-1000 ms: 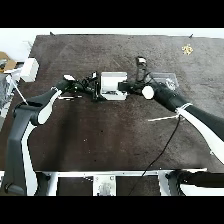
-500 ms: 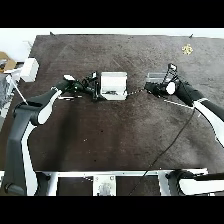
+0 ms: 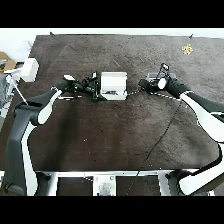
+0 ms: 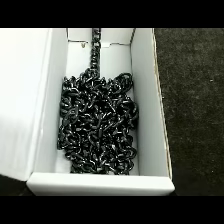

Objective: Fold the box and place the chain.

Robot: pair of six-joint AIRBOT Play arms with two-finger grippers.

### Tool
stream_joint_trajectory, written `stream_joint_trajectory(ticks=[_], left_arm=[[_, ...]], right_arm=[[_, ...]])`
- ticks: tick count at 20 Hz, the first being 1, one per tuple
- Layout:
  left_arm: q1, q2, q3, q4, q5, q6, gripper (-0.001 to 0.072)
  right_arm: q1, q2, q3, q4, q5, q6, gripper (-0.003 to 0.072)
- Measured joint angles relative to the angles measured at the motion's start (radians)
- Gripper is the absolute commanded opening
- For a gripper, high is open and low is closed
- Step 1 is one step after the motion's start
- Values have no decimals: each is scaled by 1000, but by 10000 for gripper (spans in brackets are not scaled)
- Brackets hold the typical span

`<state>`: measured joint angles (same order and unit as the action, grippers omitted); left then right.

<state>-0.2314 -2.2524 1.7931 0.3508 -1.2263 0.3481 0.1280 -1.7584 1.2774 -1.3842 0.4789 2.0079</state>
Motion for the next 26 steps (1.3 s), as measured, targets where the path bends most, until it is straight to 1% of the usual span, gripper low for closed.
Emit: stream_joint_trajectory(ticks=[2,3,4,5,6,7,9,11,14,19,21,23,26], left_arm=[[0,0,0,0,0,0,277],[0,0,0,0,0,0,277],[0,0,0,0,0,0,278],[0,0,0,0,0,0,278],[0,0,0,0,0,0,277],[0,0,0,0,0,0,277],[0,0,0,0,0,0,278],[0,0,0,0,0,0,277],[0,0,0,0,0,0,277],[0,0,0,0,1,0,277],[0,0,0,0,1,0,277],[0,0,0,0,3,0,277],[0,0,0,0,3,0,278]], right_arm=[[3,-12,10,-1,4,5,255],[3,-16,13,-4,7,7,217],[4,-19,15,-8,11,8,114],[4,-22,16,-11,15,9,77],[5,-24,17,-11,19,11,17],[6,-26,18,-11,17,11,3],[14,-19,18,-12,21,10,3],[37,15,17,-19,54,3,3],[80,119,19,-74,58,-12,3],[177,332,19,-142,60,-22,3],[232,400,19,-146,26,-24,3],[287,451,20,-155,-39,-24,3],[382,482,21,-159,-155,-22,2]])
